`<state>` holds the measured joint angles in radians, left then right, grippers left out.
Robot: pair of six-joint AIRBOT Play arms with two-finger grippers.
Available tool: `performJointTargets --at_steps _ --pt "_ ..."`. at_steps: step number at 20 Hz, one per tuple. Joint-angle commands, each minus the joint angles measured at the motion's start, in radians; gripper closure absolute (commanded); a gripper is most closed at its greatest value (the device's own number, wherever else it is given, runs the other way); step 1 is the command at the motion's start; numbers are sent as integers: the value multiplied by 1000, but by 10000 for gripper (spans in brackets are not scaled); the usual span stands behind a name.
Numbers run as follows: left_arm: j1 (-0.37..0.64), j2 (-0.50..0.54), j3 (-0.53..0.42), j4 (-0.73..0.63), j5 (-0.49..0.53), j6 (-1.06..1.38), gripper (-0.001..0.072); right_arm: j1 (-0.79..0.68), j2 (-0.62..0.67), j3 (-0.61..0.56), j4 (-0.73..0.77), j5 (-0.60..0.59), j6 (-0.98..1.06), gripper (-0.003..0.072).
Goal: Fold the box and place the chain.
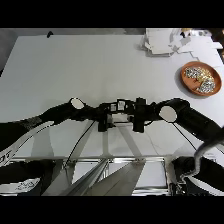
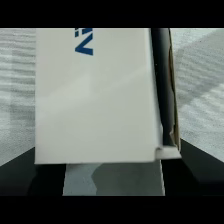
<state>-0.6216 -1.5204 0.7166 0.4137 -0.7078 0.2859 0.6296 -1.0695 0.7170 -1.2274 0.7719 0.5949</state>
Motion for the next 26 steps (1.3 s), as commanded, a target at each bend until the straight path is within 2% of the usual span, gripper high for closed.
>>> performJointTargets --at_steps 1,9,12,19,20,22,24,25,26 --pt "1 1 0 2 0 2 438 0 3 0 1 5 -1 525" --pt "1 1 0 2 0 2 438 1 -26 -3 1 55 -1 520" --pt "1 1 0 2 0 2 438 1 -21 -3 2 54 -1 361" --pt "1 1 0 2 0 2 438 1 23 -3 29 50 -2 358" --pt "1 1 0 2 0 2 438 1 23 -3 41 50 -8 364" --pt "1 1 0 2 0 2 438 1 23 -3 76 50 -39 455" --pt "1 1 0 2 0 2 438 1 23 -3 101 50 -66 468" --pt "1 1 0 2 0 2 438 1 22 -3 108 48 -75 520" --pt "1 1 0 2 0 2 438 1 20 -3 108 39 -74 651"
